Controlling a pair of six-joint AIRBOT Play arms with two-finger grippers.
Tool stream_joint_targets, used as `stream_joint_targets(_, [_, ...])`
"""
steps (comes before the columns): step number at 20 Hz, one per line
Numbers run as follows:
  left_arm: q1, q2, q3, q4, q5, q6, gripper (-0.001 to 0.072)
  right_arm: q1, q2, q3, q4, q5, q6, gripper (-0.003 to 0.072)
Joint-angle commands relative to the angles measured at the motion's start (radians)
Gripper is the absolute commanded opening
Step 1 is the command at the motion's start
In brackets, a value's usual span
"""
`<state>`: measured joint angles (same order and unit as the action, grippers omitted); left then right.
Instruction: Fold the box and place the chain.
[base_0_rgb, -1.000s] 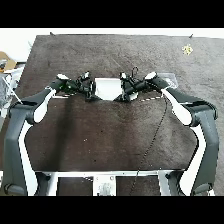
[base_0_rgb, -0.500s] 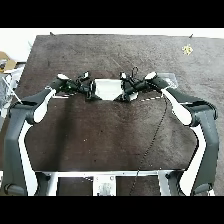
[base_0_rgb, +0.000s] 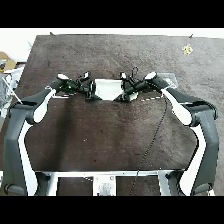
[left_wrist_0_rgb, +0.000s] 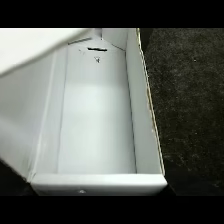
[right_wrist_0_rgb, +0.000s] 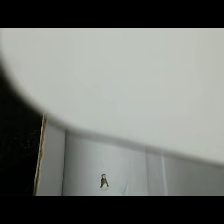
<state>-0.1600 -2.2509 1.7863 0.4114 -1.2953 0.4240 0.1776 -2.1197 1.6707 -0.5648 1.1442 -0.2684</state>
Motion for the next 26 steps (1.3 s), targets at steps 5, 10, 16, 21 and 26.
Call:
stream_joint_targets(5, [0.001, -0.001, 0.0, -0.001, 0.003, 0.0, 0.0284, 0.0, 0.0, 0.0, 0.0, 0.0, 0.0, 0.0438])
stream_joint_targets(10, [0.001, -0.001, 0.0, 0.0, 0.002, 0.0, 0.0284, 0.0, 0.0, 0.0, 0.0, 0.0, 0.0, 0.0438])
stream_joint_targets(16, [0.001, -0.001, 0.0, -0.001, 0.002, 0.0, 0.0284, 0.0, 0.0, 0.0, 0.007, 0.001, 0.0, 0.0438])
stream_joint_targets(21, [0.001, -0.001, 0.0, 0.0, 0.001, -0.001, 0.0284, -0.001, 0.002, 0.0, 0.045, 0.005, 0.007, 0.0678])
stream_joint_targets(26, [0.001, -0.001, 0.0, 0.0, 0.001, -0.001, 0.0284, -0.002, 0.034, 0.0, -0.017, 0.014, 0.09, 0.0679])
